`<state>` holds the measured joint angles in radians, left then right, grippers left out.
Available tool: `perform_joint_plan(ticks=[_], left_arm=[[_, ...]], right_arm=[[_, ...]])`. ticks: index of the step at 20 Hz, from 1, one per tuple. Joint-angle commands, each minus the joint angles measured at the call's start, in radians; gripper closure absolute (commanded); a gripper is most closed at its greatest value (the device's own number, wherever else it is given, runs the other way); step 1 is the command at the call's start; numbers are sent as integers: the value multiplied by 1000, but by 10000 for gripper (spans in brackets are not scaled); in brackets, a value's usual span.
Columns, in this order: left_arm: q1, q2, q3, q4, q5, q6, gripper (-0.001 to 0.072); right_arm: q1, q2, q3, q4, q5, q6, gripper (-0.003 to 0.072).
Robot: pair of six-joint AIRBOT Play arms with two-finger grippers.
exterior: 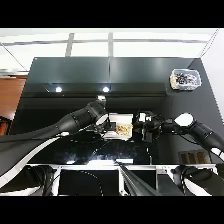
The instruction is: Fold the box and place the chain.
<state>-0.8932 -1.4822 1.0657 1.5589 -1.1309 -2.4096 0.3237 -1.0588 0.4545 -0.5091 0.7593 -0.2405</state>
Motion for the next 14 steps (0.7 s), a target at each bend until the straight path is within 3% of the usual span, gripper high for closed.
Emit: perform_joint_plan(ticks=[1,7,8,9,14], left_arm=[[0,-1,0,0,0,0,678],[0,-1,0,0,0,0,678],[0,-1,0,0,0,0,678],[0,-1,0,0,0,0,678],[0,-1,0,0,0,0,678]], right_arm=[[3,-2,0,23,-3,-16,439],[3,-2,0,50,-3,-18,445],[3,-2,0,48,2,-18,636],[3,-2,0,47,4,-18,670],[2,24,2,-8,-3,39,670]])
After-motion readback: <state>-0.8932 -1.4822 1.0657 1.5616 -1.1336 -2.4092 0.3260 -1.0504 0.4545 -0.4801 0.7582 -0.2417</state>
